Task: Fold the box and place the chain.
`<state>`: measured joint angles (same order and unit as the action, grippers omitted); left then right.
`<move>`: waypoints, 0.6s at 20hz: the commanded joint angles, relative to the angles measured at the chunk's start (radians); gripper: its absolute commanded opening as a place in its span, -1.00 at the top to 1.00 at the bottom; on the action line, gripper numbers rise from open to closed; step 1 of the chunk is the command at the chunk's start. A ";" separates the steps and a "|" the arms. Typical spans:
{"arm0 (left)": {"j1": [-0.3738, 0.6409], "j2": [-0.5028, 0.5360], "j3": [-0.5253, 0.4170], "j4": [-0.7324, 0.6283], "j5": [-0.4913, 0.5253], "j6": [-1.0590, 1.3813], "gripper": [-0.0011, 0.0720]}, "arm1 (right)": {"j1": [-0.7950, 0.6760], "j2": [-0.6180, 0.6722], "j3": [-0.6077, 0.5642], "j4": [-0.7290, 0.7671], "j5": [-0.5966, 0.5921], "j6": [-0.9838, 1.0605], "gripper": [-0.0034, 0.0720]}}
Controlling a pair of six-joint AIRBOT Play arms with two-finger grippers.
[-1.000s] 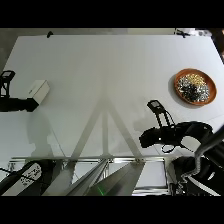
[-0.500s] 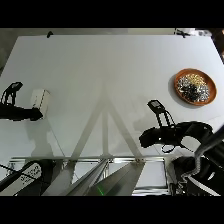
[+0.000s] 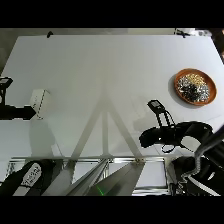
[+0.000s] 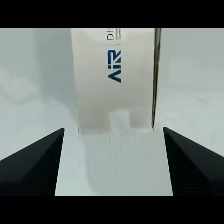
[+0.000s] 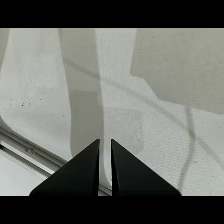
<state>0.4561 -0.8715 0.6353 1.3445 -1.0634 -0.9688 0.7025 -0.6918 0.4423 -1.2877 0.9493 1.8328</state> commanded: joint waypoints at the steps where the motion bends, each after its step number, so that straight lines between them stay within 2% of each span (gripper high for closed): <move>1: -0.022 0.143 -0.001 0.005 -0.128 -0.002 -0.92 | 0.000 0.000 0.000 0.011 0.003 0.000 0.68; 2: -0.038 0.175 -0.002 0.006 -0.193 -0.017 -0.65 | 0.000 0.000 0.000 0.012 0.003 0.000 0.68; 4: -0.066 0.222 -0.018 -0.002 -0.291 -0.050 0.34 | 0.000 0.000 0.000 0.012 0.003 0.000 0.68; 5: -0.078 0.239 -0.035 -0.013 -0.317 -0.049 0.62 | 0.000 0.000 0.000 0.012 0.003 0.000 0.68; 8: -0.109 0.260 -0.105 -0.054 -0.328 -0.050 0.96 | 0.000 0.000 0.000 0.012 0.003 0.000 0.68; 12: -0.136 0.259 -0.191 -0.067 -0.304 -0.053 0.96 | 0.000 0.000 0.000 0.012 0.002 0.000 0.68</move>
